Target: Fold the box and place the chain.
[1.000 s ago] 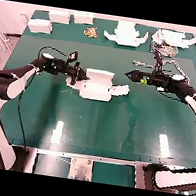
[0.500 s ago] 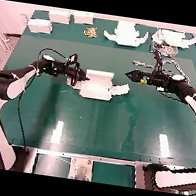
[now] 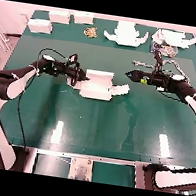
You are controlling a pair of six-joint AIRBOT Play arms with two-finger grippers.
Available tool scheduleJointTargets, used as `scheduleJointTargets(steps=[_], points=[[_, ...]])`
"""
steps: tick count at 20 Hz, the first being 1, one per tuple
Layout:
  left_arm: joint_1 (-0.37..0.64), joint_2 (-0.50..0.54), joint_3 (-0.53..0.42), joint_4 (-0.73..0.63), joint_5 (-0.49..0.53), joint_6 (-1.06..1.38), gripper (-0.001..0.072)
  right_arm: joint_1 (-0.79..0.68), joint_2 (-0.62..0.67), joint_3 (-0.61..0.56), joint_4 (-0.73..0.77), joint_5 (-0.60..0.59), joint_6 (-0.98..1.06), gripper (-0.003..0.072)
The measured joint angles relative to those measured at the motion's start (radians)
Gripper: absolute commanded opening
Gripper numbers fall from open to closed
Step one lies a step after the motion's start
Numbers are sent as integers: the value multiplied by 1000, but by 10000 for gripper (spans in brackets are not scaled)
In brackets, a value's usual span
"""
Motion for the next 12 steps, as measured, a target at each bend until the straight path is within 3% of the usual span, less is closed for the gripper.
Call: scheduleJointTargets(steps=[2,5,6,7,8,12], points=[[0,0,0,0,1,0,20,5,19,-23,13,0,-25,130],[0,0,0,0,2,0,20,23,88,-106,33,-24,-94,135],[0,0,0,0,3,0,20,33,125,-145,39,-41,-123,254],[0,0,0,0,3,0,20,47,165,-185,42,-58,-157,427],[0,0,0,0,3,0,20,61,204,-220,43,-71,-189,532],[0,0,0,0,3,0,20,143,340,-337,46,-99,-380,545]])
